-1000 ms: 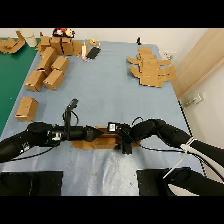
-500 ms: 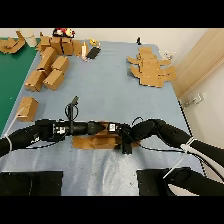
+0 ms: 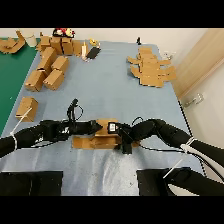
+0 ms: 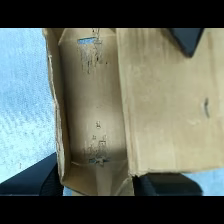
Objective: Fold the box.
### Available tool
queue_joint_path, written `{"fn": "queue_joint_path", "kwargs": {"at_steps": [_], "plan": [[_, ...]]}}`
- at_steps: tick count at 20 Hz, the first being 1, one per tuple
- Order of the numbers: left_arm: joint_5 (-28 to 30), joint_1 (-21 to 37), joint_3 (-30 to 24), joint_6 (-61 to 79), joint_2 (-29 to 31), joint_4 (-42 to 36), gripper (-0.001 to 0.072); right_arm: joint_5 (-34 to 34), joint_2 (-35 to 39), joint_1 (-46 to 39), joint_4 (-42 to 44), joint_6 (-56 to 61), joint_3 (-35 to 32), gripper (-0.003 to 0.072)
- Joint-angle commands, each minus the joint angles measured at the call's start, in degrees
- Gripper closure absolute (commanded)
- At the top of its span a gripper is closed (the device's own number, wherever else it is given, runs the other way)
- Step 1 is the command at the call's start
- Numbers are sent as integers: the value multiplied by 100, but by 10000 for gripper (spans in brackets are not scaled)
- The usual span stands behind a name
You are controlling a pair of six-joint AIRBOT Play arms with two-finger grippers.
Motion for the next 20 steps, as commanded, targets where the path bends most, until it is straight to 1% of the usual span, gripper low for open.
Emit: {"fn": "queue_joint_path", "kwargs": {"at_steps": [1,4,5,8,9,11,14,16,18,20], "plan": [[313,-4,7,-85,-13,76,700,0,-4,0,-2,-9,2,271],[240,-7,9,-278,-13,197,700,0,-4,0,-2,-9,2,271],[243,-7,33,-597,-13,540,700,0,-4,0,-2,-9,2,271],[157,-4,219,-1808,-13,1915,700,0,-4,0,-2,-9,2,271],[120,0,321,-2098,-13,2245,700,2,-4,0,-2,-9,2,271],[116,0,511,-2494,-13,2614,700,0,-4,0,-2,-9,2,271],[120,11,656,-2516,-11,2649,699,0,-4,0,-2,-9,2,271],[46,142,684,-2291,24,2632,699,2,-4,0,-4,-9,2,271],[-264,411,682,-1794,227,2640,699,0,-4,0,-4,-9,2,271],[-468,686,636,-1379,623,2675,699,0,-4,0,-4,-9,2,271]]}}
